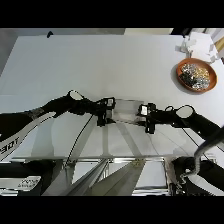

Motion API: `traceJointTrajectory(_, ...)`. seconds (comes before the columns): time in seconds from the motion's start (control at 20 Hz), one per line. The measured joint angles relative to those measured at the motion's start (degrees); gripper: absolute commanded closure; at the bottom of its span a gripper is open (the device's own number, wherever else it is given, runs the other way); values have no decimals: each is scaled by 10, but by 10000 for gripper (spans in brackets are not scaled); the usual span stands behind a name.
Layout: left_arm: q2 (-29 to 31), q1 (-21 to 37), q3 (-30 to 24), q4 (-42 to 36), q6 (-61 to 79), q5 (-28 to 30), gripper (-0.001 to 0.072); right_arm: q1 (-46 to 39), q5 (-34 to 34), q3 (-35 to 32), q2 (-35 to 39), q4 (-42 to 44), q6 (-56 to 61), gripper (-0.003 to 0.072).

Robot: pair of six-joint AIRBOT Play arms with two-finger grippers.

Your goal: Fold the box and place the chain.

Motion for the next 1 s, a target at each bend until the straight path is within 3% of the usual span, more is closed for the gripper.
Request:
traceJointTrajectory(0.9,0,0,0,0,0,0,699,0,0,0,0,2,0,293)
traceJointTrajectory(1.0,0,0,0,0,0,0,699,0,0,0,0,3,0,354)
